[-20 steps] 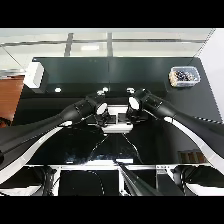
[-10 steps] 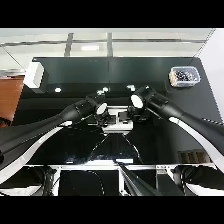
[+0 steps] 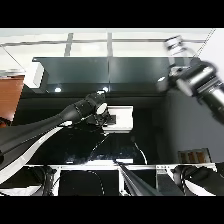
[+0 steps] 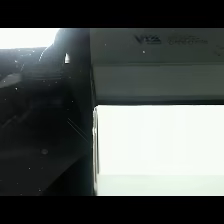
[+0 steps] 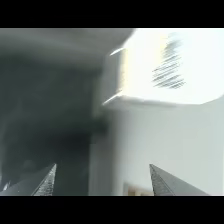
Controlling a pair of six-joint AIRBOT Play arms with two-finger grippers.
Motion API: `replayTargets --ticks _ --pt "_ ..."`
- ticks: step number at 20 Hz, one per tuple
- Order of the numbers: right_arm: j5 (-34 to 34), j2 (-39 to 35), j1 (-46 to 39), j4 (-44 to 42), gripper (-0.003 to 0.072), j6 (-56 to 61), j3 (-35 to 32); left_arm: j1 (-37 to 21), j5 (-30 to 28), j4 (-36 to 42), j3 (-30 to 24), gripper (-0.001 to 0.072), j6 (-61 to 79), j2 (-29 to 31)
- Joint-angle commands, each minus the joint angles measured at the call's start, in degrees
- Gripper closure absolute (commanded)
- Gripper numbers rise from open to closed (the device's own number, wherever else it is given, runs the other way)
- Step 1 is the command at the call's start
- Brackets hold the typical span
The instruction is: Fold the box and place the chain.
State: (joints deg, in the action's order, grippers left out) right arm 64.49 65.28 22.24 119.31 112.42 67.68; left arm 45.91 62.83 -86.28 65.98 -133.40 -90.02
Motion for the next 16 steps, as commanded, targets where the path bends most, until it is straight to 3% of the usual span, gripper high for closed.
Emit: replayTargets --ticks 1,2,4,9,11,13,14,16 --pt "-17.3 3.9 -17.4 -1.2 -0.0034 -0.4 -0.3 0.0 0.0 0.0 0.0 0.0679 0.1 0.0" --pt "-22.4 7.7 -22.3 -7.4 -0.0034 -1.1 0.1 0.0 0.0 0.0 0.0 0.0679 0.1 0.0" --pt "-23.1 17.1 -28.7 -18.2 -0.0034 -3.1 5.7 0.0 0.0 0.0 0.0 0.0679 0.1 0.0" --pt "-5.2 39.7 -34.5 -30.8 -0.0033 -7.5 29.7 0.0 0.2 0.0 0.0 0.0679 0.1 0.0" --pt "-0.9 44.6 -35.3 -32.3 -0.0032 -7.6 34.7 0.0 0.2 0.0 0.0 0.0679 0.1 0.0" --pt "-0.7 46.9 -35.5 -32.2 -0.0019 -9.0 36.6 0.0 0.2 0.0 0.0 0.0679 0.1 0.0" --pt "-1.5 47.3 -35.5 -32.3 0.0085 -9.8 36.9 0.0 0.1 0.0 0.0 0.0679 0.1 0.0" --pt "-3.8 47.5 -35.5 -32.3 0.0086 -10.1 36.9 0.0 0.2 0.0 0.0 0.0679 0.1 0.0"
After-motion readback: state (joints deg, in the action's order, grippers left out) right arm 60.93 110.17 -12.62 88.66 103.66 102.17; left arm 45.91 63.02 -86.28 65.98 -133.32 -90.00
